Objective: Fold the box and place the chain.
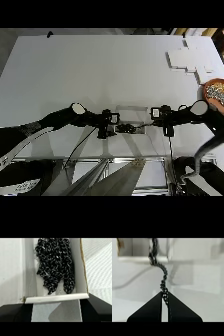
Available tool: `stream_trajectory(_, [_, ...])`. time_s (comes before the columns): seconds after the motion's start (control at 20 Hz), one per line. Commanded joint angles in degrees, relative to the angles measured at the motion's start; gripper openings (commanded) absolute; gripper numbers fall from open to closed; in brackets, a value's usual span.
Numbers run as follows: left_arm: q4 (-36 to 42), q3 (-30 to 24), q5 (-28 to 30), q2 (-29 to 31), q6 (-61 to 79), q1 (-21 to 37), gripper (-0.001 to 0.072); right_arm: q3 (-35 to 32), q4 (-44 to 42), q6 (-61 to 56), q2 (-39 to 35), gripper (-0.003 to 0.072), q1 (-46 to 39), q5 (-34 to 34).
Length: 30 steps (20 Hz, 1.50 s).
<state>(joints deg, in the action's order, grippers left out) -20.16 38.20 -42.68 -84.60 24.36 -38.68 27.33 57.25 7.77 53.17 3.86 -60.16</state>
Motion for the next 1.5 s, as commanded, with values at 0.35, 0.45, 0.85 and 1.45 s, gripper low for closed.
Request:
stream_trajectory(0.35, [-0.02,0.02,-0.02,0.04,0.02,0.02,0.0314,-0.04,-18.14,-3.39,-17.38,0.0018,13.66,0.87])
stream_trajectory(0.45, [0.00,0.02,0.02,0.04,0.02,0.02,0.0314,-0.04,-18.60,-5.27,-15.37,0.0018,19.69,7.74])
stream_trajectory(0.85, [0.00,0.02,0.00,0.04,0.02,0.02,0.0314,-0.02,-15.65,-6.05,-3.06,0.0288,26.36,15.54])
stream_trajectory(1.45, [0.00,0.02,0.00,0.04,0.02,0.02,0.0314,-0.66,2.43,-5.99,-17.64,0.0253,0.28,-3.65])
